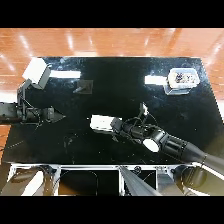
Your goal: Fold the box and place the chain.
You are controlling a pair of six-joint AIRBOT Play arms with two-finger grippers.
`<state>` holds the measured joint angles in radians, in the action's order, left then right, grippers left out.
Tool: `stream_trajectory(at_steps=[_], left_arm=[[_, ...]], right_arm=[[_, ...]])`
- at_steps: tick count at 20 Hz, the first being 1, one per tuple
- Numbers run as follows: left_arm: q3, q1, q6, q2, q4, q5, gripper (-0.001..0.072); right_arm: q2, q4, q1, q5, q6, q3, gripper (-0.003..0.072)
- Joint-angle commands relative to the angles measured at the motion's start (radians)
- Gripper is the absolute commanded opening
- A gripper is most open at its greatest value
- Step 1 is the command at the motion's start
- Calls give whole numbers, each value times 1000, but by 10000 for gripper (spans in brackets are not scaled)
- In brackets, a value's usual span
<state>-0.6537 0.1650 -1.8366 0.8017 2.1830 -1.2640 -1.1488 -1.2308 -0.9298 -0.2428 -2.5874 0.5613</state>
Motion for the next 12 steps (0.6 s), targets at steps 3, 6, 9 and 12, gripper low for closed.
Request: stream_trajectory(at_steps=[3, 6, 9, 12], left_arm=[[0, 0, 0, 1, 0, -3, 540], [0, 0, 0, 1, 0, -5, 540], [0, 0, 0, 1, 0, -10, 539], [0, 0, 0, 1, 0, -10, 539]], right_arm=[[1, 0, 2, -59, 76, 46, 31], [4, 8, 28, -170, 170, 108, 30], [20, 118, 89, -312, 392, 176, 30], [60, 280, 158, -429, 638, 218, 30]])
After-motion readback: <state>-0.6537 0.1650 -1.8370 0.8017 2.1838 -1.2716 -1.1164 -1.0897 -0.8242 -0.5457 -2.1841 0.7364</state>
